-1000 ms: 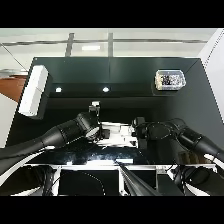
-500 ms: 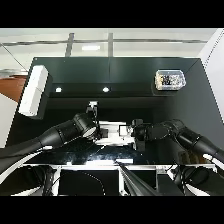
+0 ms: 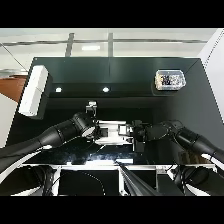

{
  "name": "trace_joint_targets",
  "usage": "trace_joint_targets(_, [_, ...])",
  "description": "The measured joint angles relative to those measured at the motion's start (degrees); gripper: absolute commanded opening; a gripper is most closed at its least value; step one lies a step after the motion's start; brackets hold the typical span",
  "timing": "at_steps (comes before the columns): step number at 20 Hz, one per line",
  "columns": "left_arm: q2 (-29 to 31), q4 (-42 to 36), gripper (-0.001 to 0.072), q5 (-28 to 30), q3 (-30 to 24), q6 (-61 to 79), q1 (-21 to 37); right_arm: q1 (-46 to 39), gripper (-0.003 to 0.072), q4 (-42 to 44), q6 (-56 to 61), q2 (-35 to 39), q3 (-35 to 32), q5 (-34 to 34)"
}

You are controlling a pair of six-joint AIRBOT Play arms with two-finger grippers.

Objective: Fold the box and place the chain.

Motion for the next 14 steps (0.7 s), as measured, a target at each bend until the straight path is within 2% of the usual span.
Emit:
trace_joint_targets(13, [0.0,-0.6,0.0031,0.2,0.0,0.3,0.0,5.5,0.0187,2.0,7.1,-1.9,0.0,9.3])
trace_joint_targets(14, [0.0,-0.7,0.0031,0.2,0.0,0.3,0.0,5.6,0.0291,2.0,7.3,-2.1,0.0,9.6])
